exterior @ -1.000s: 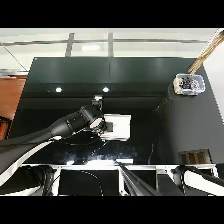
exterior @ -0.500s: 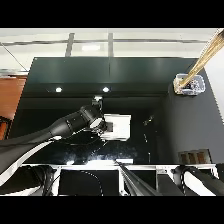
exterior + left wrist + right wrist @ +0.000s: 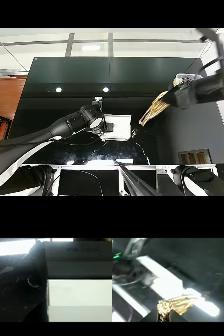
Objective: Fold the box and place the chain.
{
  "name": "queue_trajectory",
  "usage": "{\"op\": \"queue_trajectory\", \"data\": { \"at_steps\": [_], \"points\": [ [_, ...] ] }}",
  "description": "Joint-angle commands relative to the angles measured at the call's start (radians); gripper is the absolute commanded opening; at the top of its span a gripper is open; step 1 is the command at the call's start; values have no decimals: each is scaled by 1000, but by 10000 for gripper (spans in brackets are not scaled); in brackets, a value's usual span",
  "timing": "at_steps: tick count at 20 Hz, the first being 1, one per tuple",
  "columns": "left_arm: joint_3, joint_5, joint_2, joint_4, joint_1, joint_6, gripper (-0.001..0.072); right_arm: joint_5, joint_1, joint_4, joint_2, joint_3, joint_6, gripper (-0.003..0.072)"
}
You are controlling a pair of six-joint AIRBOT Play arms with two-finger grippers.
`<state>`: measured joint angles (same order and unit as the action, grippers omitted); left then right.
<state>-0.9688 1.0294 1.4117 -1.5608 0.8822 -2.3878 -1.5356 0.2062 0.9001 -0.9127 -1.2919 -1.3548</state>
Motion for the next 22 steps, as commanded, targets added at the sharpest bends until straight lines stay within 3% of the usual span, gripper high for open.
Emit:
{"op": "queue_trajectory", "data": {
  "at_steps": [1,3,11,16,22],
  "points": [
    [-1,0,0,2,0,0,25,85,105,-139,5,94,15,0],
    [-1,0,0,2,0,0,25,137,150,-209,5,124,47,-1],
    [-1,0,0,2,0,0,25,273,176,-245,1,155,53,0],
    [-1,0,0,2,0,0,25,306,190,-242,-23,297,39,2],
    [-1,0,0,2,0,0,25,474,274,-159,-63,464,-48,10]
  ]
}}
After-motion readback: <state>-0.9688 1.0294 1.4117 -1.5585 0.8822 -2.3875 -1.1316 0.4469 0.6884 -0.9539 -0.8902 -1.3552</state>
